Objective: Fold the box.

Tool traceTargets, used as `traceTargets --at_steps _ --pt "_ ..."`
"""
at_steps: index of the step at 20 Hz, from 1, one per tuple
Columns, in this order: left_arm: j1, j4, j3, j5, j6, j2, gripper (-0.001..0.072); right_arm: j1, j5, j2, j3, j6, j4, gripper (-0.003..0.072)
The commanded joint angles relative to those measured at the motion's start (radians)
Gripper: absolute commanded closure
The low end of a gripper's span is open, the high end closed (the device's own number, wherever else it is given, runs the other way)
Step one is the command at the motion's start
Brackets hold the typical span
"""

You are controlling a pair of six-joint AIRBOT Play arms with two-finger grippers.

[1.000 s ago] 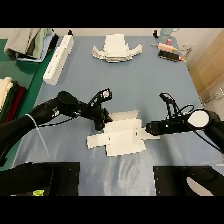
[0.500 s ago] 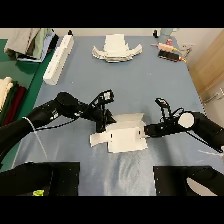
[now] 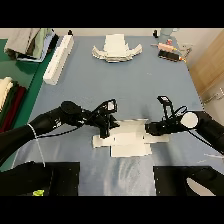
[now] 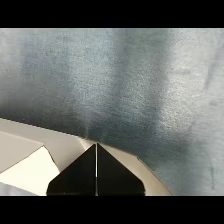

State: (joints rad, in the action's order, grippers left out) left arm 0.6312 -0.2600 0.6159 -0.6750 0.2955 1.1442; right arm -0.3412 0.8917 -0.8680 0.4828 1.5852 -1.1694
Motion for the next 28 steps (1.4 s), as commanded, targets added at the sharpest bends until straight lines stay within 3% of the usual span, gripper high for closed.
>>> traceTargets --at_steps 1,4,6,9,13,16,20,28 --pt "0.037 0.080 -0.056 0.128 0.117 -0.029 0.0695 0.000 0.013 0.010 0.001 0.020 -0.023 0.0685" --pt "0.034 0.072 -0.060 0.145 0.117 -0.076 0.0692 0.000 0.016 0.037 0.013 0.147 -0.166 0.0684" --pt "0.034 0.010 -0.060 0.144 0.116 -0.101 0.0691 0.000 0.017 0.072 0.040 0.281 -0.321 0.0685" --pt "0.029 -0.055 -0.059 0.148 0.105 -0.107 0.0691 0.001 0.017 0.116 0.092 0.383 -0.439 0.0685" --pt "-0.002 -0.054 -0.028 0.198 0.185 -0.113 0.0692 0.001 0.013 0.158 0.126 0.444 -0.496 0.0685" --pt "0.031 -0.047 -0.027 0.207 0.234 -0.130 0.0696 0.001 0.013 0.164 0.126 0.450 -0.499 0.0685" --pt "0.110 0.020 -0.071 0.343 0.240 -0.137 0.0697 0.000 0.013 0.164 0.126 0.450 -0.499 0.0684" --pt "0.219 0.078 -0.188 0.521 0.240 -0.134 0.0698 0.000 0.013 0.164 0.126 0.451 -0.499 0.0684"
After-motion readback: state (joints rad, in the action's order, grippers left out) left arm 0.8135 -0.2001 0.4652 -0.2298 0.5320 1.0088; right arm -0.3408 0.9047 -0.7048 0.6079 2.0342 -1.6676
